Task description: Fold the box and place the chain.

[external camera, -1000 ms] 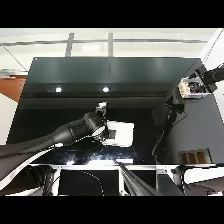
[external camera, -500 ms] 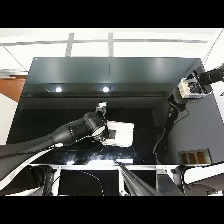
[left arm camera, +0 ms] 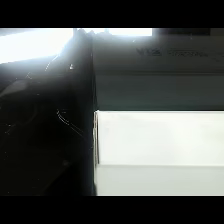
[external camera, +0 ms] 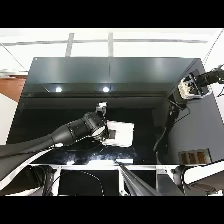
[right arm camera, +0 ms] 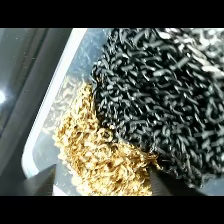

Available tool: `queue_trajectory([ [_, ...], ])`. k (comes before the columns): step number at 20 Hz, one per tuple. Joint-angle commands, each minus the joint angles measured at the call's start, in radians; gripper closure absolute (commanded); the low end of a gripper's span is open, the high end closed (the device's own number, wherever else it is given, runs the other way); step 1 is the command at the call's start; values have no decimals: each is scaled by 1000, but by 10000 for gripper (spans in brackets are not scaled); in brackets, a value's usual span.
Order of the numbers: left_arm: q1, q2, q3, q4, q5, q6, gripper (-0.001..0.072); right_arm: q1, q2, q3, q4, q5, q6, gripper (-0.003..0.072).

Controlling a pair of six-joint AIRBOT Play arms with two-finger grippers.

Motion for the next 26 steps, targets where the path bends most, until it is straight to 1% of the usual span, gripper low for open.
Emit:
queue_trajectory([
  [1,1,0,0,1,0,0,677,8,-10,0,5,-24,0,264],
  [2,1,0,0,1,0,0,677,8,-10,0,10,-27,0,271],
  [3,1,0,0,1,0,0,677,8,-10,0,14,-28,-10,338],
  [4,1,0,0,1,0,0,677,8,-10,0,25,-26,-55,608],
  [5,1,0,0,1,0,0,677,8,-9,2,32,-21,-100,648],
  [10,1,0,0,0,0,0,677,8,25,10,41,-19,-218,648],
  [13,1,0,0,0,0,0,677,8,73,38,42,-3,-305,648],
  [15,1,0,0,0,0,0,677,8,120,55,43,19,-404,648],
  [19,1,0,0,0,0,0,677,8,260,57,43,54,-581,648],
  [23,1,0,0,0,0,0,677,21,427,57,47,69,-825,648],
  [26,1,0,0,0,0,0,677,23,535,57,74,72,-924,648],
])
